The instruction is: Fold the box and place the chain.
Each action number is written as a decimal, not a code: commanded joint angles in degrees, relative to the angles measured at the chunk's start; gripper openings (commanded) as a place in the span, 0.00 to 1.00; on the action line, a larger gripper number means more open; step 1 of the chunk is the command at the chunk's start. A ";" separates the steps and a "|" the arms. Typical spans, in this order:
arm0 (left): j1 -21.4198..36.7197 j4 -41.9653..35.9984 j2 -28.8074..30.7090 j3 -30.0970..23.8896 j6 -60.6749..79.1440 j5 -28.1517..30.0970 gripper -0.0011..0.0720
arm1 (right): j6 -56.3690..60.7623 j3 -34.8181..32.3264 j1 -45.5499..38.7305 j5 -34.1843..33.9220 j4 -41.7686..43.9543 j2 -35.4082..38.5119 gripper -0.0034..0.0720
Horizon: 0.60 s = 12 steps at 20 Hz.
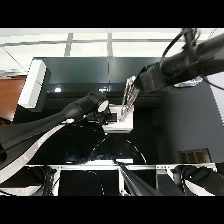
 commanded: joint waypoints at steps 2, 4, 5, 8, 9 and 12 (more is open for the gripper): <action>0.02 0.04 0.00 0.04 0.02 -0.13 0.05 | 0.00 -6.95 0.22 2.40 -5.09 0.00 0.06; 0.02 0.04 0.00 0.04 0.02 -0.02 0.05 | -0.02 -9.73 0.22 1.66 -2.14 0.00 0.06; 0.02 0.04 0.00 0.04 0.02 0.00 0.05 | -0.09 -11.32 0.28 0.22 0.11 0.00 0.06; 0.02 0.04 0.00 0.04 0.02 -0.02 0.05 | -1.14 -16.41 1.07 -7.19 5.57 -0.02 0.06; 0.02 0.04 0.00 0.04 0.02 -0.02 0.05 | -1.14 -17.73 1.31 -9.42 5.95 -0.04 0.06; 0.02 0.04 0.00 0.04 0.02 -0.02 0.05 | -1.07 -22.05 1.40 -12.94 4.76 -0.07 0.06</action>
